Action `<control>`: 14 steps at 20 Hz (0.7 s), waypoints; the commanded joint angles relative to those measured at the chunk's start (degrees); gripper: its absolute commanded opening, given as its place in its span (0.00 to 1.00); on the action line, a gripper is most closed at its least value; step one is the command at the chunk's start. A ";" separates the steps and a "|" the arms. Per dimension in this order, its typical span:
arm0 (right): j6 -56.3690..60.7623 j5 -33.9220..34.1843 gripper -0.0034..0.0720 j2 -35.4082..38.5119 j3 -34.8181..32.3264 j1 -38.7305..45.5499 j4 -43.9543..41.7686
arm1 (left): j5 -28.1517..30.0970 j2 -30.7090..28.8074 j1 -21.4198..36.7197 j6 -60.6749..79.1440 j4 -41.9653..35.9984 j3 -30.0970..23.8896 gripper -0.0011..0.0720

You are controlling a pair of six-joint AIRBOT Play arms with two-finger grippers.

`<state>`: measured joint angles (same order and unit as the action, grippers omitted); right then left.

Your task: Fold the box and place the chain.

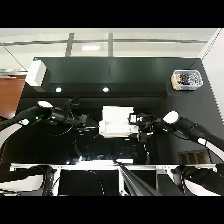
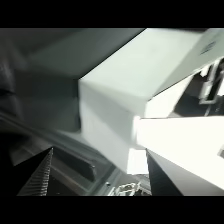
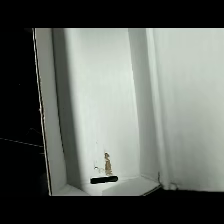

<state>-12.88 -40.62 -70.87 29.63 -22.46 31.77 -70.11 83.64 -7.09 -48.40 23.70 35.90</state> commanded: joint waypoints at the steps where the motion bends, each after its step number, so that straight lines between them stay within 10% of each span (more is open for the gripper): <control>1: 0.02 -0.02 0.63 0.00 0.00 -0.07 0.00 | -1.29 0.00 -1.70 0.00 -1.68 0.70 0.97; 14: 0.07 0.15 0.63 0.00 0.00 -0.04 -0.07 | 4.24 -8.79 -11.69 -21.20 7.52 6.75 0.86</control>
